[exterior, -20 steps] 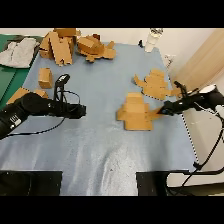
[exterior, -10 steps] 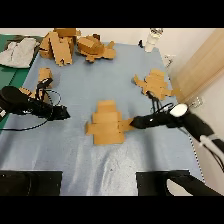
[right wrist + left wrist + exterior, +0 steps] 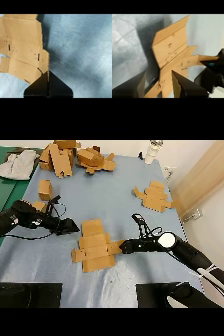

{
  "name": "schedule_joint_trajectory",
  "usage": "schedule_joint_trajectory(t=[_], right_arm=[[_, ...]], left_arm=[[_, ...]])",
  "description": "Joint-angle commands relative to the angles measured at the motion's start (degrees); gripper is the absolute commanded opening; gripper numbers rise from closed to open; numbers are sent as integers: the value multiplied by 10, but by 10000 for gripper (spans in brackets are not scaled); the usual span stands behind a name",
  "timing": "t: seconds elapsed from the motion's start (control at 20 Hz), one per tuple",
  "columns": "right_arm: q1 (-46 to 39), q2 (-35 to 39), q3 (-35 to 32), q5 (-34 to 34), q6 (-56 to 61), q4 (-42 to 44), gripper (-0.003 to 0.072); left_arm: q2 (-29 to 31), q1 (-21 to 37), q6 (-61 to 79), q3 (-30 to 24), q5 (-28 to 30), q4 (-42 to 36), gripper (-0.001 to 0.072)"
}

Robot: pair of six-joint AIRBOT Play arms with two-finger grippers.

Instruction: Fold the box.

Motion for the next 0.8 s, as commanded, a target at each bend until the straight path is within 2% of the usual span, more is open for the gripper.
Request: schedule_joint_trajectory(t=[0.0, 0.25, 0.6, 0.75], right_arm=[[16, 3, -2, -5, 26, -25, 1], [16, 2, -2, -5, 32, -37, 0], [16, 3, -2, -4, 33, -38, 0], [16, 2, -3, -3, 33, -38, 1]], left_arm=[[-39, 1, 67, 0, -5, -75, 479], [-93, -17, 104, 0, -10, -107, 479], [-134, -45, 141, 1, 0, -162, 479], [-134, -49, 195, 1, -26, -228, 478]])
